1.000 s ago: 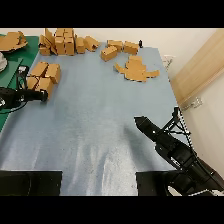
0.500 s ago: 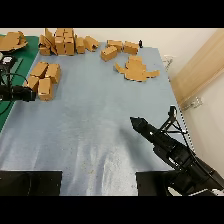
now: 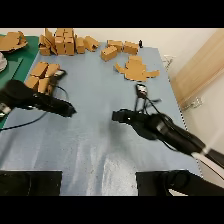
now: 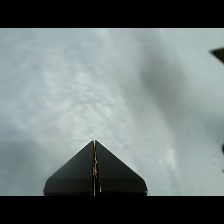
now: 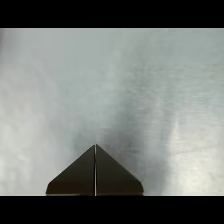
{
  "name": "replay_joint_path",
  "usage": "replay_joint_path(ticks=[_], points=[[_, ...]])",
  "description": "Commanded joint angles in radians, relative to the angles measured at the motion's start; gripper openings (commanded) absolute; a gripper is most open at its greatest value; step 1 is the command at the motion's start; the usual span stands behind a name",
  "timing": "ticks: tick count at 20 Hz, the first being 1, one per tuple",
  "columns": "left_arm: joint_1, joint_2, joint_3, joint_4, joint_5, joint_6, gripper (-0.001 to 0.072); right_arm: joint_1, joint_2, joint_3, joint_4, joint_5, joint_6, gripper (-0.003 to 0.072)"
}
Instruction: Fold the box.
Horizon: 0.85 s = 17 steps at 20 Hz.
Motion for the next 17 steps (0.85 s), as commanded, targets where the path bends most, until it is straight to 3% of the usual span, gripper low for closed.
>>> replay_joint_path(ticks=[1, 4, 17], points=[[-0.174, -0.08, 0.004, -0.014, 0.051, -0.133, 0.0012, 0.011, -0.215, 0.234, 0.217, -0.336, -0.385, 0.0004], [-0.185, -0.122, 0.004, -0.031, 0.048, -0.157, 0.0012, 0.012, -0.249, 0.262, 0.22, -0.349, -0.389, 0.0003], [-0.183, -0.121, 0.004, -0.031, 0.071, -0.148, 0.0013, 0.011, -0.249, 0.262, 0.227, -0.352, -0.388, 0.0003]])
